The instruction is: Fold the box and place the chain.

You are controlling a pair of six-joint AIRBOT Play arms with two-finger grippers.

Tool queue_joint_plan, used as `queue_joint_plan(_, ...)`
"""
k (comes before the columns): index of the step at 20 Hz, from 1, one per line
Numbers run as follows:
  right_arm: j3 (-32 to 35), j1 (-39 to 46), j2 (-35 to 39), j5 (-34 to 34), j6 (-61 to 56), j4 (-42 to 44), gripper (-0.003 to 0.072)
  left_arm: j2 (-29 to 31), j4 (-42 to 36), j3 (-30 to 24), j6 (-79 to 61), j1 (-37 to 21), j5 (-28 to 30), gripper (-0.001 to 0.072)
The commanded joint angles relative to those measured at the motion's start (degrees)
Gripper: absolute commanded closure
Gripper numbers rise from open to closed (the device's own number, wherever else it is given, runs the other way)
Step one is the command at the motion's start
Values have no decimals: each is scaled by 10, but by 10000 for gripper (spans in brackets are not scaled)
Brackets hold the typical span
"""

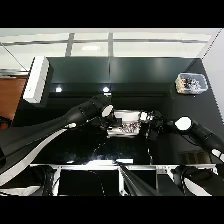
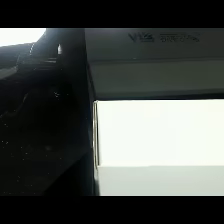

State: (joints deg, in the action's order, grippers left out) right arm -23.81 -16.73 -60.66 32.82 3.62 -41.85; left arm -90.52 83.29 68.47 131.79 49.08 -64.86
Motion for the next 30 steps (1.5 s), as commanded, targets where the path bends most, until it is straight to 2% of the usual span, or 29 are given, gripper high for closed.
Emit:
queue_joint_plan(1,-1,-4,-20,-9,87,65,-34,0,0,0,0,0,1,679)
queue_joint_plan(8,-5,-4,-48,-12,108,89,-34,0,0,0,0,0,1,679)
queue_joint_plan(10,-5,-3,-48,-23,104,87,203,0,0,0,0,0,0,679)
queue_joint_plan(12,-5,7,-48,-26,98,87,204,0,0,0,0,0,1,679)
queue_joint_plan(13,-5,14,-48,-25,90,87,289,0,0,0,0,0,1,679)
queue_joint_plan(14,-5,21,-48,-25,76,87,526,0,0,0,0,0,1,679)
queue_joint_plan(15,-5,25,-47,-25,71,87,677,0,0,0,0,0,1,679)
queue_joint_plan(20,-5,29,-18,-24,15,84,676,0,0,0,0,0,1,679)
queue_joint_plan(24,-9,54,61,-12,-144,66,676,0,0,0,0,0,1,679)
queue_joint_plan(27,-35,73,136,71,-261,26,675,0,0,0,0,0,1,679)
queue_joint_plan(30,-77,75,189,171,-351,27,675,0,0,0,0,0,1,679)
